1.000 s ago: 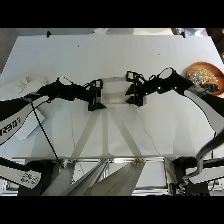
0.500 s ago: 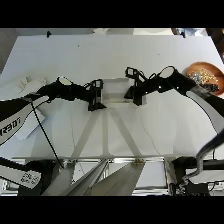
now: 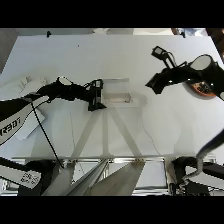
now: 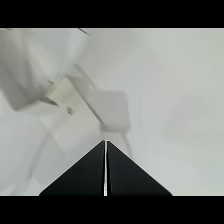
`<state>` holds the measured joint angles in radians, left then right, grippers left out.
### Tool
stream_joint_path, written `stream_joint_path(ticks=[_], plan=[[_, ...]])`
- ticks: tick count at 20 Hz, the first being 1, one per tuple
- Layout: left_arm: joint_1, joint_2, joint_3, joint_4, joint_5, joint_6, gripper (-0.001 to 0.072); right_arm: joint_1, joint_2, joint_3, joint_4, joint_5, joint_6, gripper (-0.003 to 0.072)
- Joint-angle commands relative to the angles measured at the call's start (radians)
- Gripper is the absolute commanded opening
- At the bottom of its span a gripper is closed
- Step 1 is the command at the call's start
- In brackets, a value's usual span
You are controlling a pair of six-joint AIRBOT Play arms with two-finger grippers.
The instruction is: Fold the box and place the chain.
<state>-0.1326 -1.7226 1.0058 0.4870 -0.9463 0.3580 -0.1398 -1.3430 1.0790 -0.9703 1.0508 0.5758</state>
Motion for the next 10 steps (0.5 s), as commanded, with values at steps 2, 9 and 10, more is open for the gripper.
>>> stream_joint_path(ticks=[2, 9, 10], plan=[[0.000, 0.000, 0.000, 0.000, 0.000, 0.000, 0.0216, -0.079, -0.079, 0.000, -0.120, 0.055, 0.256, 0.0014], [0.000, 0.000, 0.000, 0.000, 0.000, 0.000, 0.0216, 0.018, -0.291, 0.000, 0.011, 0.116, 0.262, 0.0015], [0.000, 0.000, 0.000, 0.000, 0.000, 0.000, 0.0216, 0.031, -0.304, 0.000, 0.026, 0.109, 0.262, 0.0015]])
